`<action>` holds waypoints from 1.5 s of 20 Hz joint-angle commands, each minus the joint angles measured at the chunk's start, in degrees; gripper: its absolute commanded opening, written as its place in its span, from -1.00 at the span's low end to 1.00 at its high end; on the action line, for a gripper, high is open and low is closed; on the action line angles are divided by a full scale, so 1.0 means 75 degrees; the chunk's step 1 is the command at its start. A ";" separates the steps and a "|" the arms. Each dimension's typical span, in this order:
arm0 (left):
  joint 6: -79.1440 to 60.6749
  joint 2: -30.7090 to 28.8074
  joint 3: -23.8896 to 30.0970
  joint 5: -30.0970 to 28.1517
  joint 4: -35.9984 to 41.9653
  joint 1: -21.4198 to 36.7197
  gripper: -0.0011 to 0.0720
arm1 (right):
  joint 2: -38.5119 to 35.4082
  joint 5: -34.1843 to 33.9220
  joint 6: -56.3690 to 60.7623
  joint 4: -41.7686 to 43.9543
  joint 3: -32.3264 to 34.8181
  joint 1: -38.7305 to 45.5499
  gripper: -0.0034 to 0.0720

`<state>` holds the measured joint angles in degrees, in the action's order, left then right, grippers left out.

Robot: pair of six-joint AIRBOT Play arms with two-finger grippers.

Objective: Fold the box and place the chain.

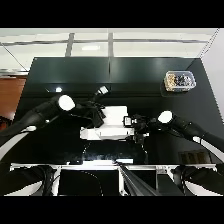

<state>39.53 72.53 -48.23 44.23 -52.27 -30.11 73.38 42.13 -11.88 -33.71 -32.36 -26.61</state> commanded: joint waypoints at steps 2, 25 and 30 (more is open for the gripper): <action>0.0606 -0.1247 0.0058 0.1003 -0.0522 0.0819 -0.89 | 0.0006 -0.0029 0.0009 0.0009 0.0000 -0.0009 -0.49; -0.4074 -0.1498 0.3013 -0.1824 0.1268 -0.0370 -0.03 | 0.0006 -0.0029 0.0009 0.0009 0.0000 -0.0009 -0.49; -0.4071 -0.1495 0.3013 -0.1256 0.1833 -0.0481 -0.60 | 0.0006 -0.0035 0.0009 0.0009 0.0000 -0.0009 -0.49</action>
<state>9.17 61.19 -25.65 33.32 -41.91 -33.01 73.38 41.93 -11.88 -33.78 -32.36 -26.61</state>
